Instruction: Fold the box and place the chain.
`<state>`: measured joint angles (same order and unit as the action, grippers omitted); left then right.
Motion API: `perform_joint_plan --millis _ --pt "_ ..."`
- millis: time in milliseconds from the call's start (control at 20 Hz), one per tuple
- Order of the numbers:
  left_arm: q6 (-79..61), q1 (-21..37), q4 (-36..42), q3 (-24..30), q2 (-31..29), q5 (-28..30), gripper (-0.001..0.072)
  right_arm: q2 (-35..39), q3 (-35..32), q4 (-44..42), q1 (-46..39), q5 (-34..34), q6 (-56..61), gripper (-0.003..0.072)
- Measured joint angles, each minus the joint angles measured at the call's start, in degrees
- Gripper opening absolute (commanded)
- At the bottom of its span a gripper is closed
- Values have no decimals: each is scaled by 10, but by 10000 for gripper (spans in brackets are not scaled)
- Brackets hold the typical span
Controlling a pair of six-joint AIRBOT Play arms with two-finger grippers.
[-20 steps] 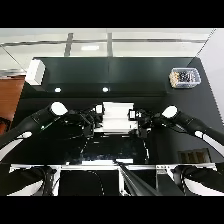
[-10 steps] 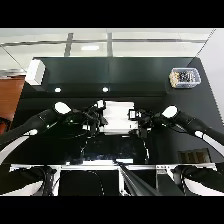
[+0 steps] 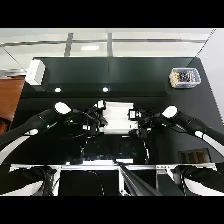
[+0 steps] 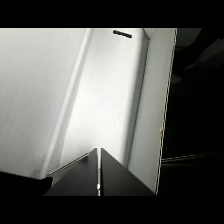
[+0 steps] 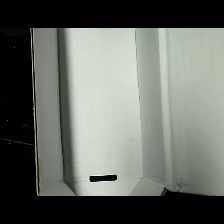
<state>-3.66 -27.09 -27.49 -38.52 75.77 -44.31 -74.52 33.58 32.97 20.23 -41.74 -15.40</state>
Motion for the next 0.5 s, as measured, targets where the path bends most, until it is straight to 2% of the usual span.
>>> perform_joint_plan --millis 250,400,500 --pt "182 65 -117 0 -90 -22 25 0 0 0 0 0 0 297" --pt "396 160 -179 5 -138 -36 25 0 0 0 0 0 0 296" --pt "522 231 -197 17 -141 -79 26 0 0 0 0 0 0 297"
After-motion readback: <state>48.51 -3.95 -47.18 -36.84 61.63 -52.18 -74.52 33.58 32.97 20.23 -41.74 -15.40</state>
